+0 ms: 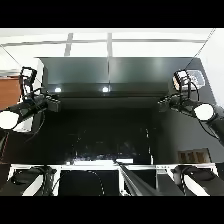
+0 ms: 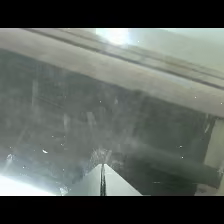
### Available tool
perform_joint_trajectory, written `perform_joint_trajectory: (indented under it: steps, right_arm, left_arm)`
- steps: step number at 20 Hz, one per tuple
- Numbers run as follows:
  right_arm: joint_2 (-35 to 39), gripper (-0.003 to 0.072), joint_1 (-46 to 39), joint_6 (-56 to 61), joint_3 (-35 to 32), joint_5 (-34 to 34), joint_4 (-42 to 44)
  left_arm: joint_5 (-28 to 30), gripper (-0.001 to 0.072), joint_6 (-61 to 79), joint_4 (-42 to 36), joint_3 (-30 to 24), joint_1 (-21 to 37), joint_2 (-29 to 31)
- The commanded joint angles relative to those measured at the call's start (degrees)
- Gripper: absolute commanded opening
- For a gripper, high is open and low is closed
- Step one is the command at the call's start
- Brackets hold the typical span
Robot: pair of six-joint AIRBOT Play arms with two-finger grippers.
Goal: Fold the box and place the chain.
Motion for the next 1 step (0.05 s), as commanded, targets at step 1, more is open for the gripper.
perform_joint_trajectory:
  steps: [1]
  right_arm:
    - [0.0, 0.0014, 0.0, 0.0, 0.0, 0.1, 0.0]
  left_arm:
    - [0.2, 0.0026, 0.0, 0.1, 0.0, 0.0, 0.0]
